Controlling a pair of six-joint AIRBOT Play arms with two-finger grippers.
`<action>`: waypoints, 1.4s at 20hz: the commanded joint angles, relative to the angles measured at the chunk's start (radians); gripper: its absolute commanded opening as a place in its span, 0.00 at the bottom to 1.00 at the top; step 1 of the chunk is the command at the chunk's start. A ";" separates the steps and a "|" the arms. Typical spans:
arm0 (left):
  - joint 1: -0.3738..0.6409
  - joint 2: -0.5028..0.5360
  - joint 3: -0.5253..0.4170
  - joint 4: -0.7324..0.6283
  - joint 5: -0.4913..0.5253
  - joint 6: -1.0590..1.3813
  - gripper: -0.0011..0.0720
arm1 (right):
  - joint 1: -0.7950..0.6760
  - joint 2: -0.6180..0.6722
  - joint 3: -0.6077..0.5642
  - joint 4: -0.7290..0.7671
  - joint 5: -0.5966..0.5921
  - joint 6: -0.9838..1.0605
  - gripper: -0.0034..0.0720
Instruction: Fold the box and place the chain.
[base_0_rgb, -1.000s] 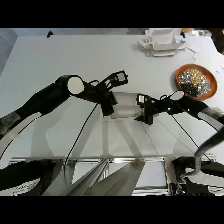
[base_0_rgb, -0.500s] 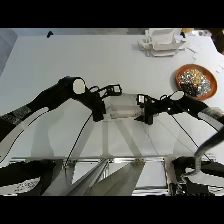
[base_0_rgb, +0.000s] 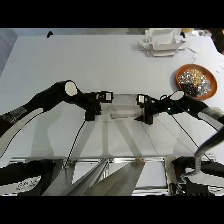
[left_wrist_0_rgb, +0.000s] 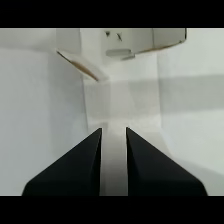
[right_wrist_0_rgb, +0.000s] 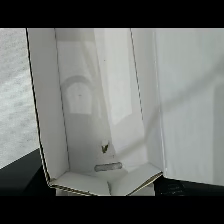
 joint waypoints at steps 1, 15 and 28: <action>-0.013 0.001 -0.005 -0.109 0.048 0.228 0.25 | -0.001 0.001 0.000 0.000 0.000 0.000 0.46; -0.074 -0.019 -0.006 -0.158 0.083 0.275 0.25 | -0.001 0.001 0.000 0.000 0.000 0.000 0.46; -0.150 -0.079 -0.006 -0.251 0.238 0.130 0.27 | -0.001 0.001 0.000 0.000 0.000 0.000 0.46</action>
